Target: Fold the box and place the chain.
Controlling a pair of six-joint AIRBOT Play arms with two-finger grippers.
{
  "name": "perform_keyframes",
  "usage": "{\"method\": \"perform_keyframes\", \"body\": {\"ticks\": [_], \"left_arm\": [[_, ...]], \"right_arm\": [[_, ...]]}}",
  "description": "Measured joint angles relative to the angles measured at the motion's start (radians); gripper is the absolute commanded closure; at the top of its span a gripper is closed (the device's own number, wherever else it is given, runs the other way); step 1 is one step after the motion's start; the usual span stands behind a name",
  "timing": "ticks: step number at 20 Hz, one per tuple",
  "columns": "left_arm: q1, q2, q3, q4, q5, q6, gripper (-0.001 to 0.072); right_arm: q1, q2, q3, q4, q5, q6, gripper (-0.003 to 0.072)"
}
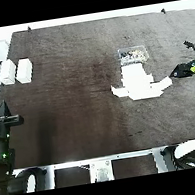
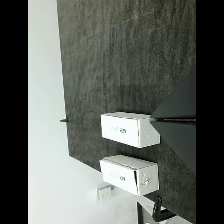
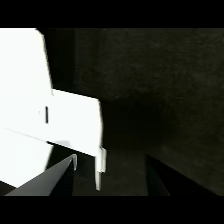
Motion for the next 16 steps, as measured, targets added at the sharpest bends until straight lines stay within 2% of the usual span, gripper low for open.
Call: {"method": "perform_keyframes", "body": {"ticks": [7,12,14,16], "left_arm": [[0.000,0.000,0.000,0.000,0.000,0.000,0.0687],[0.000,0.000,0.000,0.000,0.000,0.000,0.0688],[0.000,0.000,0.000,0.000,0.000,0.000,0.0688],[0.000,0.000,0.000,0.000,0.000,0.000,0.0688]], "right_arm": [[0.007,-0.005,-0.105,0.056,-0.025,-0.018,0.0180],[0.027,-0.048,-0.138,0.121,-0.021,-0.027,0.0183],[0.034,-0.072,-0.146,0.128,-0.011,-0.029,0.0254],[0.036,-0.089,-0.159,0.143,-0.005,-0.050,0.0459]]}}
